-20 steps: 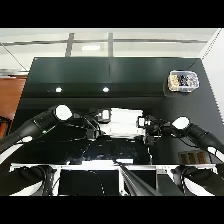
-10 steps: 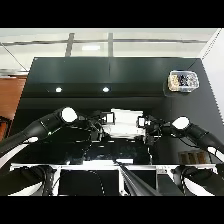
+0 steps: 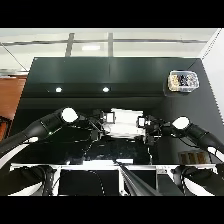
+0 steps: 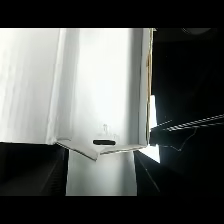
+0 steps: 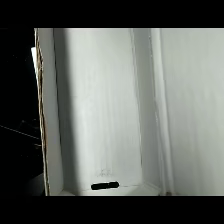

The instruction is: Fold the box and place the chain.

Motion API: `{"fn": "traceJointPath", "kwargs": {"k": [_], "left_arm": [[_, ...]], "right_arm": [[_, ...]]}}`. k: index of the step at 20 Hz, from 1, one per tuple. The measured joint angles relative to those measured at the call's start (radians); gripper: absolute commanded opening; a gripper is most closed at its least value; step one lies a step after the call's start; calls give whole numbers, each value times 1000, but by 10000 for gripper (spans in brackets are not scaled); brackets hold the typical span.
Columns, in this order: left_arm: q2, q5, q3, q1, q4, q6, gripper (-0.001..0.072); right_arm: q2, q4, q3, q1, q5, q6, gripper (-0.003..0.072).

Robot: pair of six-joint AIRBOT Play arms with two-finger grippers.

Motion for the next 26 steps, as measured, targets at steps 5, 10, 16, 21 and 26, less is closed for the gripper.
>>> {"fn": "traceJointPath", "kwargs": {"k": [5, 10, 16, 21, 26], "left_arm": [[-3, -1, 0, -18, -14, -11, 278], [-17, 2, 0, -26, -98, -29, 277], [-42, 0, 0, -27, -170, -35, 224], [-45, 6, 0, -27, -180, -34, 400], [-45, 11, 2, -27, -182, -31, 406]], "right_arm": [[0, 0, 0, 0, 1, 0, 98], [0, -1, 0, 0, 3, 0, 98], [0, 0, 0, 0, 2, 0, 99], [0, 0, 0, 0, 2, 0, 98], [0, 0, 0, 0, 1, 0, 98]]}}
